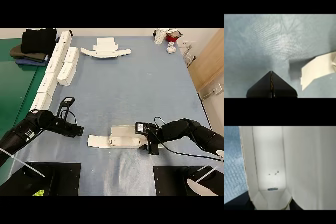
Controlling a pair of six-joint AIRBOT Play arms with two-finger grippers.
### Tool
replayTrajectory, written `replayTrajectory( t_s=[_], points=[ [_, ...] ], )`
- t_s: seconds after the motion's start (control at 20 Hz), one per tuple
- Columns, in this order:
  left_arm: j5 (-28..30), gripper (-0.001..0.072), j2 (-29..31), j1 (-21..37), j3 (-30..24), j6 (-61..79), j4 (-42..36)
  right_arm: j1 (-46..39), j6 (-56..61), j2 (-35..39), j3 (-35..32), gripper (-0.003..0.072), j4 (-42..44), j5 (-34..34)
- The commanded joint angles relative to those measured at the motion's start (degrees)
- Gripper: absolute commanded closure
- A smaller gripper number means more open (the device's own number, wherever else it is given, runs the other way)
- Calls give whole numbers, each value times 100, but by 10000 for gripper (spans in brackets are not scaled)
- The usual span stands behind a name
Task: Fold the box.
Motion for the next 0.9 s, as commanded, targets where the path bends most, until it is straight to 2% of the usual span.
replayTrajectory(
  t_s=[0.0,0.15,0.3,0.5,0.85],
  points=[
    [33,698,-142,24,-348,581,-1198,-2,0,0,7,167,0,0],
    [490,698,-149,-345,-564,1054,-2037,-2,0,0,7,167,0,0],
    [802,698,-199,-699,-717,1104,-2277,-2,0,0,7,168,0,0],
    [835,698,-190,-791,-730,1287,-2568,-2,0,0,7,167,0,0],
    [831,698,-197,-791,-730,2122,-3536,-2,0,0,7,168,0,0]
  ],
)
